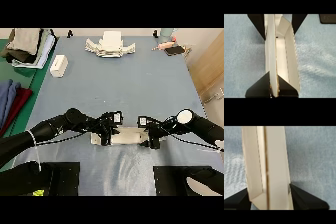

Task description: Fold the box.

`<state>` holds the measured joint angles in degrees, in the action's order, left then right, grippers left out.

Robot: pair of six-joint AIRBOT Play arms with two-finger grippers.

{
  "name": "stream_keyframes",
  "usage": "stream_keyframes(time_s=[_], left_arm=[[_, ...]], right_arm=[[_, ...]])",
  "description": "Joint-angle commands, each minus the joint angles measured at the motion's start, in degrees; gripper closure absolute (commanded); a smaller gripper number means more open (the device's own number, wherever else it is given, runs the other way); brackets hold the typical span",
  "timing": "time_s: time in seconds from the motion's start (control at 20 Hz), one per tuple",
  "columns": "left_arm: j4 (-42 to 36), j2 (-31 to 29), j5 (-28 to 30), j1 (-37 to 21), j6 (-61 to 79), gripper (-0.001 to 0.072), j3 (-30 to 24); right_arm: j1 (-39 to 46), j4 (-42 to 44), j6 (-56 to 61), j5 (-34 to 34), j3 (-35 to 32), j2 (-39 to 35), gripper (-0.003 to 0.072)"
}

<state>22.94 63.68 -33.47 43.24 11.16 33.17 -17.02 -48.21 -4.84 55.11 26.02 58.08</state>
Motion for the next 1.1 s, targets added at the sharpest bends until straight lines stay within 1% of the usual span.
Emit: stream_keyframes(time_s=[0.0,0.35,0.4,0.45,0.55,0.6,0.65,0.75,1.05], left_arm=[[0.0,0.0,0.0,0.0,0.0,0.0691,0.0],[0.0,0.0,0.0,0.0,0.0,0.0691,0.0],[0.0,0.0,0.0,0.0,0.0,0.0691,0.0],[0.0,0.0,0.0,0.0,0.0,0.0691,0.0],[0.0,0.0,0.0,0.0,0.0,0.0691,0.0],[0.0,0.0,0.0,0.0,0.0,0.0691,0.0],[0.0,0.0,0.0,0.0,0.0,0.0691,0.0],[0.0,0.0,0.0,0.0,0.0,0.0691,0.0],[0.0,0.0,0.0,0.0,0.0,0.0691,0.0]], right_arm=[[2.4,1.0,-3.1,0.5,0.0,0.9,-0.0016],[2.7,3.8,-5.9,0.5,0.0,3.1,-0.0014],[2.7,3.8,-6.2,0.6,0.0,3.2,0.0011],[2.6,3.8,-6.7,0.8,-0.2,3.3,0.0062],[2.3,3.7,-7.5,0.8,-0.5,4.2,0.0078],[1.8,3.7,-7.5,1.0,-0.6,4.6,0.0116],[1.6,3.7,-7.5,0.9,-0.6,4.8,0.0116],[1.6,3.7,-7.5,1.1,-0.6,4.8,0.0168],[1.6,3.7,-7.4,1.4,-0.6,4.7,0.0171]])
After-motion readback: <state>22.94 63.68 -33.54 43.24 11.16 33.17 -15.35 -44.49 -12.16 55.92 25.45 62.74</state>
